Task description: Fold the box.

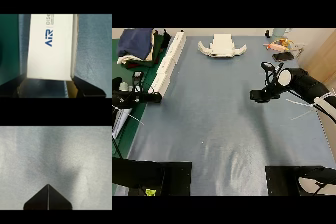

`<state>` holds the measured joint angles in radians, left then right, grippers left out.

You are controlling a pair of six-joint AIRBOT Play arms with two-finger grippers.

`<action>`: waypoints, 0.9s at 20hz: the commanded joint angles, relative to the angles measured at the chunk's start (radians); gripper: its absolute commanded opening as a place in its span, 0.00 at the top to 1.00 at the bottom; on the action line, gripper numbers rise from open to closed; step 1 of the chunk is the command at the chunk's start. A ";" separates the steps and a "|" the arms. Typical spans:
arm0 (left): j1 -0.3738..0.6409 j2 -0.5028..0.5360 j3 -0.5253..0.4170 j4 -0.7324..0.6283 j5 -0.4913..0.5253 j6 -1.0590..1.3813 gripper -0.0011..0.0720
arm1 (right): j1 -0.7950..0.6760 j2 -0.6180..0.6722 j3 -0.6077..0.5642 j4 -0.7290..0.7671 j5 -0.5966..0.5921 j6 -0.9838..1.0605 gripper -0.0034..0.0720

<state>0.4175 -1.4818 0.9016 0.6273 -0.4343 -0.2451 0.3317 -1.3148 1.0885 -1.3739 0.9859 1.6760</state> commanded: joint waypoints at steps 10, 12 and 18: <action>0.043 0.332 0.001 0.497 -0.687 -0.443 0.32 | 0.000 -0.001 0.001 0.002 0.000 0.000 0.95; -0.002 0.388 0.002 0.459 -0.767 -0.506 0.92 | 0.000 0.000 0.001 0.002 0.000 0.000 0.95; -0.339 0.455 0.016 0.405 -0.716 -0.776 0.97 | 0.000 0.000 0.001 0.002 0.000 0.000 0.95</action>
<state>0.2192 -1.0527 0.9108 1.0496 -1.1633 -0.8669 0.3317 -1.3148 1.0885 -1.3720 0.9859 1.6760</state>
